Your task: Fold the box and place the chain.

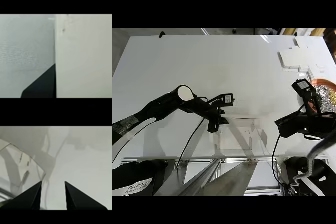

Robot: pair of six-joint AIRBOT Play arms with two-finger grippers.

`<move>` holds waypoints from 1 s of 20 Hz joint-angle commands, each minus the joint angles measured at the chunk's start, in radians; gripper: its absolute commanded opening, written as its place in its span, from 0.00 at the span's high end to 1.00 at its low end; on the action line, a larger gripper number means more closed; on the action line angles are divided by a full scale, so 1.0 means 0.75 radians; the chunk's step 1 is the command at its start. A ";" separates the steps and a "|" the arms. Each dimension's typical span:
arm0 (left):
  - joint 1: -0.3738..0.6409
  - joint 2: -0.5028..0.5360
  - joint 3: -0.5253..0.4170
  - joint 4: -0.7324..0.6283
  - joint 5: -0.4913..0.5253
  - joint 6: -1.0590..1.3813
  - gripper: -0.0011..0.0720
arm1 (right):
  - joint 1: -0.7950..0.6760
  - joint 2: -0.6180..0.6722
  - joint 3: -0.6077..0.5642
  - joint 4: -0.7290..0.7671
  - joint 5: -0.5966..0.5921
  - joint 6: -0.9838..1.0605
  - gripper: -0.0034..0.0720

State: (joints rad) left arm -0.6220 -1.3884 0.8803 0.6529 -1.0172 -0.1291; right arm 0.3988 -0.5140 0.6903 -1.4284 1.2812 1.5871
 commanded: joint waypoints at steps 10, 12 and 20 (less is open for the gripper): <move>-0.093 -0.159 -0.014 -0.250 0.386 0.362 0.98 | 0.001 0.023 -0.053 0.056 -0.064 -0.333 0.53; -0.093 -0.174 -0.014 -0.224 0.388 0.361 0.98 | 0.002 0.023 -0.065 0.055 -0.065 -0.348 0.53; -0.095 -0.180 -0.010 -0.215 0.348 0.339 0.98 | 0.002 0.023 -0.065 0.055 -0.126 -0.385 0.53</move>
